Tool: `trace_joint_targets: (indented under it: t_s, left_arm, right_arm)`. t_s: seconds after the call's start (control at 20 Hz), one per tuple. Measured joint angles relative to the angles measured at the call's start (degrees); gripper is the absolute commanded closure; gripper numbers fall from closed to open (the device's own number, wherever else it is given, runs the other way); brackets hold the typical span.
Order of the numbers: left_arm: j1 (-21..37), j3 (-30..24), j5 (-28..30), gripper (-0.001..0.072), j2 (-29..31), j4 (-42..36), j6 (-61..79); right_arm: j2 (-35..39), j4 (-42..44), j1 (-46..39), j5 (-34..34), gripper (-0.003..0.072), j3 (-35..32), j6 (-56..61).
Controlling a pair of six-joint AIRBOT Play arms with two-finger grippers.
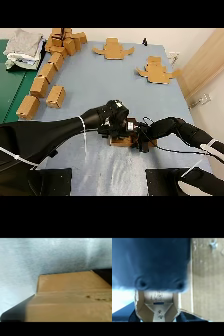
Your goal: Fold the box.
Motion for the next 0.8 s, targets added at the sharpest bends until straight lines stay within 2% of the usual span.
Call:
trace_joint_targets:
  t_s: [0.25, 0.8]
  left_arm:
    - [4.44, 2.43, -4.70, 0.0268, 0.00, -3.98, 3.58]
    - [13.18, 3.23, -9.64, 0.0268, 0.00, -18.05, 15.15]
  right_arm:
    - [-0.02, -0.02, 0.00, 0.00, 0.0131, 0.00, 0.02]
    - [0.00, -0.04, -0.02, -0.04, 0.0131, -0.02, 0.04]
